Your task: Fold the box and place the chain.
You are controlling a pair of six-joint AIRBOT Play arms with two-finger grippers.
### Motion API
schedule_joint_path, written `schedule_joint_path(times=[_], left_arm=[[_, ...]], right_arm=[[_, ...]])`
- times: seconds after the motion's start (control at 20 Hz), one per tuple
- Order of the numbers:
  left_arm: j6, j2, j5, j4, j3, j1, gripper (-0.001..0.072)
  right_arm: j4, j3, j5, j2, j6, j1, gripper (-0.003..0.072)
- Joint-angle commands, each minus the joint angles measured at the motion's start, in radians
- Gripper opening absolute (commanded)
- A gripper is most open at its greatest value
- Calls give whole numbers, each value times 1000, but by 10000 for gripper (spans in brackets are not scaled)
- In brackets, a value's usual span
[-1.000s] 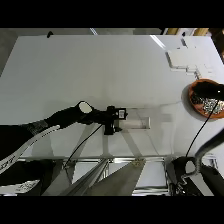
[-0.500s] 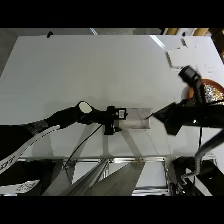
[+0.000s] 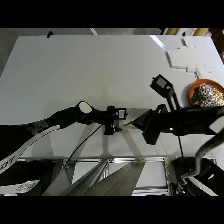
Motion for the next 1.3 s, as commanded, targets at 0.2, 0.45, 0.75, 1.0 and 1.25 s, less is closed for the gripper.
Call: schedule_joint_path(times=[0.2, 0.45, 0.75, 1.0, 1.25], left_arm=[[0, 0, 0, 0, 0, 0, 218], [0, 0, 0, 0, 0, 0, 218], [0, 0, 0, 0, 0, 0, 218], [0, 0, 1, 0, 0, 0, 218], [0, 1, 0, 0, 0, 0, 218]], right_arm=[[-270, -11, -14, -99, 170, 21, 20], [-274, -11, -53, -230, 167, 20, 191], [-331, 83, 118, -168, -95, -50, 200], [-336, 69, 291, -138, -884, -367, 201], [-306, -19, 143, -247, -1095, -480, 198]])
